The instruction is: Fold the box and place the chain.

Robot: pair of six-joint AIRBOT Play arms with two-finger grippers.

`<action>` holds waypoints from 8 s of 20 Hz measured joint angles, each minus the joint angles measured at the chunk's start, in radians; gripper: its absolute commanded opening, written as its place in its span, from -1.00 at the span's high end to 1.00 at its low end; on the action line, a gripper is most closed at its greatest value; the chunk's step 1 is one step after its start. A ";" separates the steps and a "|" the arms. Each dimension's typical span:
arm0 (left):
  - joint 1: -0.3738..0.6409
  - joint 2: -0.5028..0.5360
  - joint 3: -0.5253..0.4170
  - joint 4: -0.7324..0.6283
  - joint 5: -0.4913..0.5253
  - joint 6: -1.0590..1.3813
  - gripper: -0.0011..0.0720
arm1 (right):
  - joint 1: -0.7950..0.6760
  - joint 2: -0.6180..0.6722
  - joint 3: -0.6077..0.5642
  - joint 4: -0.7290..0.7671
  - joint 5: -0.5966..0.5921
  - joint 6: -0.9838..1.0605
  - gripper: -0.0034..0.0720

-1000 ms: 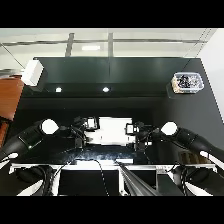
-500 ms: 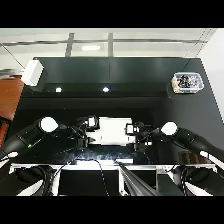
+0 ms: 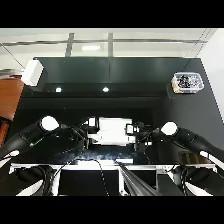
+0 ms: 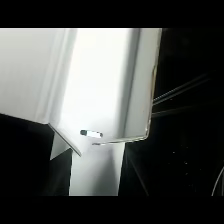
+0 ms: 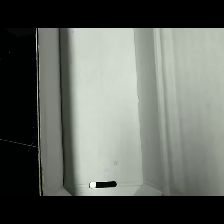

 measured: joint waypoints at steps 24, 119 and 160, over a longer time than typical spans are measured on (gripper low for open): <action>-0.131 -0.038 0.000 -0.076 0.156 0.010 0.55 | 0.000 0.000 0.000 0.000 0.000 0.000 -0.12; -0.038 0.030 0.127 0.009 -0.181 -1.440 -0.97 | 0.000 0.000 0.000 -0.002 -0.001 0.001 -0.12; 0.168 0.126 -0.103 -0.078 -0.049 -1.247 -0.85 | 0.000 0.000 0.000 -0.002 -0.001 0.001 -0.12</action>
